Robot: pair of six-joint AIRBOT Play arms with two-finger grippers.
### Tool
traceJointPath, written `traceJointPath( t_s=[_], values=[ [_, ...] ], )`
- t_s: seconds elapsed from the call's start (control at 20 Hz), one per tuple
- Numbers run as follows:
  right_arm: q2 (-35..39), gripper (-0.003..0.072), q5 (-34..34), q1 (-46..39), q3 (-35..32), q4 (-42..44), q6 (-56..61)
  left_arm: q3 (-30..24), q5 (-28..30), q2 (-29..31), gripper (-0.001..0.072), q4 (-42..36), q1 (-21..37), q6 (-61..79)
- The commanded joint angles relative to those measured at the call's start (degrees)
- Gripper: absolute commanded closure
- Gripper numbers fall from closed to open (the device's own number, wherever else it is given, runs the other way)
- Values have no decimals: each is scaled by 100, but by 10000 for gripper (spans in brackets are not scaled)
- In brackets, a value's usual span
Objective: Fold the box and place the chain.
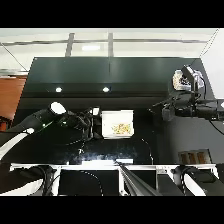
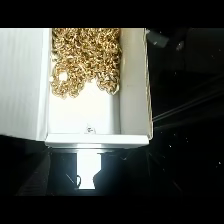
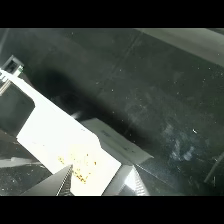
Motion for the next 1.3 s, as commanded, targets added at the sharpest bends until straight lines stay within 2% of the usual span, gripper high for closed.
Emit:
traceJointPath(
  t_s=[0.0,0.35,0.7,0.8,0.85,0.9,0.95,1.0,1.05,1.15,1.25],
  values=[
    [4,223,4,7,4,2,4,0,188,-4,-2,-109,-81,-11],
    [4,223,0,7,4,2,4,2,420,-4,-2,-109,-114,-2],
    [4,222,-111,74,4,37,4,4,675,-17,1,-118,-459,297],
    [-2,219,-544,387,4,-13,81,4,743,-15,76,-111,-463,295],
    [-17,218,-879,603,4,-68,267,4,745,-15,213,-87,-463,295],
    [-76,218,-1220,850,4,-92,409,4,739,-15,291,-90,-463,295],
    [-181,217,-1453,1062,13,-50,557,4,732,-15,308,-90,-463,295],
    [-372,132,-1598,1276,59,7,634,4,732,-15,307,-90,-463,293],
    [-616,83,-1580,1419,160,57,654,4,737,-15,307,-90,-463,295],
    [-1257,83,-1421,1648,546,63,588,4,737,-15,307,-90,-463,295],
    [-1764,83,-1563,1725,855,42,557,4,737,-15,307,-90,-463,295]
  ],
)
